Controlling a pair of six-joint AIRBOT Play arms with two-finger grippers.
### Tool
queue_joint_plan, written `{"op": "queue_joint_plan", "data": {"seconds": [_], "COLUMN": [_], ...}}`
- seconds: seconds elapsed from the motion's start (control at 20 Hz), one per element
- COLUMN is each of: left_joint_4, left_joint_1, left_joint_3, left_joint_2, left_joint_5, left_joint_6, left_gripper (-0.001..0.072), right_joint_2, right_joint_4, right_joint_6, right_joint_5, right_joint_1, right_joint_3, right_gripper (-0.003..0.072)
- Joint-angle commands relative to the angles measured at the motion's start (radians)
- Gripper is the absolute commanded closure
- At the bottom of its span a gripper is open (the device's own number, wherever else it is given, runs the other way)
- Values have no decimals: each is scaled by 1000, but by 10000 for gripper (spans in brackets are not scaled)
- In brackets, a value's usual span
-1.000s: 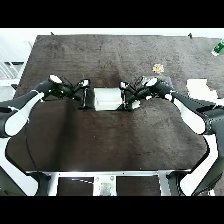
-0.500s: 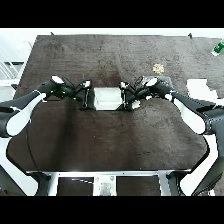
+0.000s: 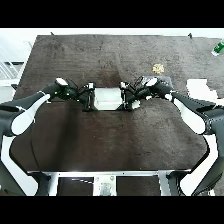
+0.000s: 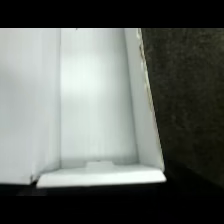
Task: Fold the box and place the chain.
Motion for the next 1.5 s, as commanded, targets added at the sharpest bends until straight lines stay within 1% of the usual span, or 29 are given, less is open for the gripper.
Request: {"op": "queue_joint_plan", "data": {"seconds": [0.0,0.3,0.95,1.45], "left_joint_4": [2,4,21,21], "left_joint_1": [-12,-27,-27,-27], "left_joint_3": [5,6,6,6], "left_joint_2": [-3,-4,-4,-4], "left_joint_5": [15,17,48,46], "left_joint_6": [-1,-4,-97,-97], "left_gripper": [-11,-11,1,3], "right_joint_2": [0,0,0,0], "right_joint_4": [0,0,0,0], "right_joint_6": [0,0,0,0], "right_joint_5": [0,0,0,0], "right_joint_1": [0,0,0,0], "right_joint_3": [0,0,0,0], "right_gripper": [175,174,174,174]}}
